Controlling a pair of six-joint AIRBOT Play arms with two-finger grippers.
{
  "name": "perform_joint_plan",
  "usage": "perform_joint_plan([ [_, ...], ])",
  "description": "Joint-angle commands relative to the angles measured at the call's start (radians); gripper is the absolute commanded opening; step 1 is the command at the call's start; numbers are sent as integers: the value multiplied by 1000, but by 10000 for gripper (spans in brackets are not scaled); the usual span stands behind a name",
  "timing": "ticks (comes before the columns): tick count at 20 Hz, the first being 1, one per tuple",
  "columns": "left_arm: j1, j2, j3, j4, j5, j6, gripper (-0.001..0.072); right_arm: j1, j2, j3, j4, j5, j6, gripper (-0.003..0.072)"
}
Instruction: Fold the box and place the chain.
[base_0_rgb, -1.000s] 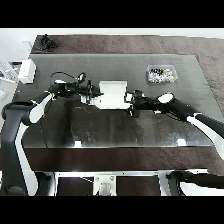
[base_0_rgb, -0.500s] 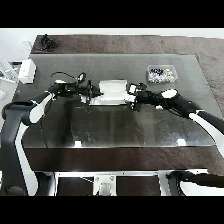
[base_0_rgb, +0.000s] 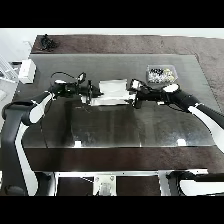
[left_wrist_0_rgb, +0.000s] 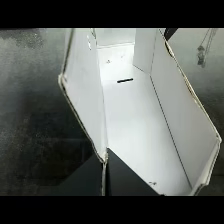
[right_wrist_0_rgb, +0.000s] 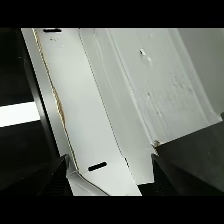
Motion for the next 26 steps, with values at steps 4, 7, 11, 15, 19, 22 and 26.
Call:
perform_joint_plan([
  [4,0,0,0,0,0,0,22,-69,-82,98,0,178,2,603],
  [7,0,0,0,0,0,0,22,-93,-121,147,-4,232,1,604],
  [11,0,0,0,0,0,0,22,-104,-199,247,-20,309,4,603],
  [15,0,0,0,0,0,0,23,-103,-263,333,-69,374,38,603],
  [19,0,0,0,0,0,0,22,-104,-312,383,-72,414,38,603],
  [22,0,0,0,0,0,0,23,-103,-340,406,-76,457,38,603],
  [26,0,0,0,0,0,0,22,-103,-356,407,-83,504,39,603],
])
